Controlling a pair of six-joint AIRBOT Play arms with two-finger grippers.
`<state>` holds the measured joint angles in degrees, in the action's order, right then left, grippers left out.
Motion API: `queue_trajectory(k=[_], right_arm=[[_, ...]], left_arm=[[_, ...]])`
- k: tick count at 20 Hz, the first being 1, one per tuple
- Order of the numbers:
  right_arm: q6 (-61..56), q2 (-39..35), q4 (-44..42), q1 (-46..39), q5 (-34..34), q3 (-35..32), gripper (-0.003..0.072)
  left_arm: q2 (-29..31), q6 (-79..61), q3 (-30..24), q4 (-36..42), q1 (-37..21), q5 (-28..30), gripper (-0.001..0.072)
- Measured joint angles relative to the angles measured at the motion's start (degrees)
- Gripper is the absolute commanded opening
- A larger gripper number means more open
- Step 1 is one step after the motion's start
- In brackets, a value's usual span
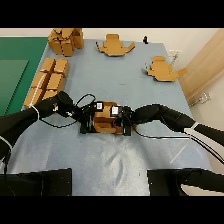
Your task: Fold the box.
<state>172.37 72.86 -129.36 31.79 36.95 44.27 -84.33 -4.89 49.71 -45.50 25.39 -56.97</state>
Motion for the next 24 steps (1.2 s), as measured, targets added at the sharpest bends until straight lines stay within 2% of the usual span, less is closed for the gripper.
queue_trajectory(k=[4,6,11,12,13,15,19,24], right_arm=[[-0.02,0.44,-2.86,0.35,-0.33,0.00,0.0110],[-0.48,0.55,-3.85,0.50,-0.44,0.02,0.0366],[-2.93,0.61,-4.35,0.63,-0.22,0.04,0.0369],[-3.50,0.61,-4.35,0.63,-0.17,0.04,0.0275],[-4.17,0.59,-4.24,0.63,-0.15,0.04,0.0008],[-7.48,0.11,-2.80,0.33,0.15,0.04,0.0003],[-21.44,-4.17,5.05,-1.70,1.77,0.04,0.0002],[-43.80,-12.41,12.52,-10.62,9.70,-1.18,0.0002]], left_arm=[[0.00,-0.02,0.00,0.00,-0.02,0.00,0.0019],[0.00,-0.02,0.00,0.00,-0.02,0.00,0.0019],[0.00,-0.04,0.00,-0.02,0.00,-0.02,0.0020],[0.00,-0.04,0.00,0.00,0.00,-0.02,0.0019],[0.00,-0.02,0.00,0.00,0.00,-0.02,0.0019],[0.00,0.00,0.00,0.04,-0.02,-0.02,0.0019],[0.00,0.00,0.00,0.04,-0.02,-0.02,0.0019],[0.00,0.00,0.00,0.04,-0.02,-0.02,0.0019]])
